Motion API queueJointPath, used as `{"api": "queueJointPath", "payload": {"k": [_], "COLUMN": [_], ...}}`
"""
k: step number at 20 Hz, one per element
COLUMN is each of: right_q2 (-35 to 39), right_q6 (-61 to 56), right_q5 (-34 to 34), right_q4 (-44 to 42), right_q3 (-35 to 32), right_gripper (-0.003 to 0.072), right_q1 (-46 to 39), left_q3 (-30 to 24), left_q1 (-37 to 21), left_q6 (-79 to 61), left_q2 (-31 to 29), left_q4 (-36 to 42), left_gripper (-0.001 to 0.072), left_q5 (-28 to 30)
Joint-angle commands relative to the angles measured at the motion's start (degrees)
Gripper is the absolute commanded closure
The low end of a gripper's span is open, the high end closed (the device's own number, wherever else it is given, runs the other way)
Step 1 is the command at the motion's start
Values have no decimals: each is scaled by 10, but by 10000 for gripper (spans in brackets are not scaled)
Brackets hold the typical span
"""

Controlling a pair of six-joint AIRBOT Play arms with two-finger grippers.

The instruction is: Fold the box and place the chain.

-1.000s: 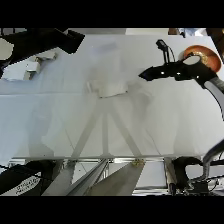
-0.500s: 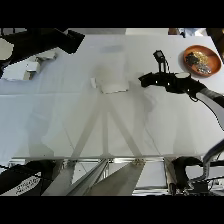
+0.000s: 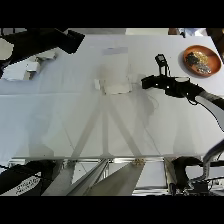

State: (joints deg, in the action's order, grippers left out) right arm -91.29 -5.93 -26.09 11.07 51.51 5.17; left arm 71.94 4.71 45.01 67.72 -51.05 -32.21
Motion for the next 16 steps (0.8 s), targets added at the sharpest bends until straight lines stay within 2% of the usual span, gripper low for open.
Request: {"api": "queueJointPath", "payload": {"k": [1,13,16], "right_q2": [0,0,0], "right_q6": [2,2,2], "right_q5": [-5,-4,-4], "right_q4": [-4,-4,-4], "right_q3": [0,0,0], "right_gripper": [673,673,673], "right_q1": [1,1,1], "left_q3": [0,0,0], "left_q1": [0,0,0], "left_q6": [0,1,2], "left_q2": [0,0,1], "left_q4": [0,1,30], "left_gripper": [7,7,7], "left_q5": [0,0,-1]}}
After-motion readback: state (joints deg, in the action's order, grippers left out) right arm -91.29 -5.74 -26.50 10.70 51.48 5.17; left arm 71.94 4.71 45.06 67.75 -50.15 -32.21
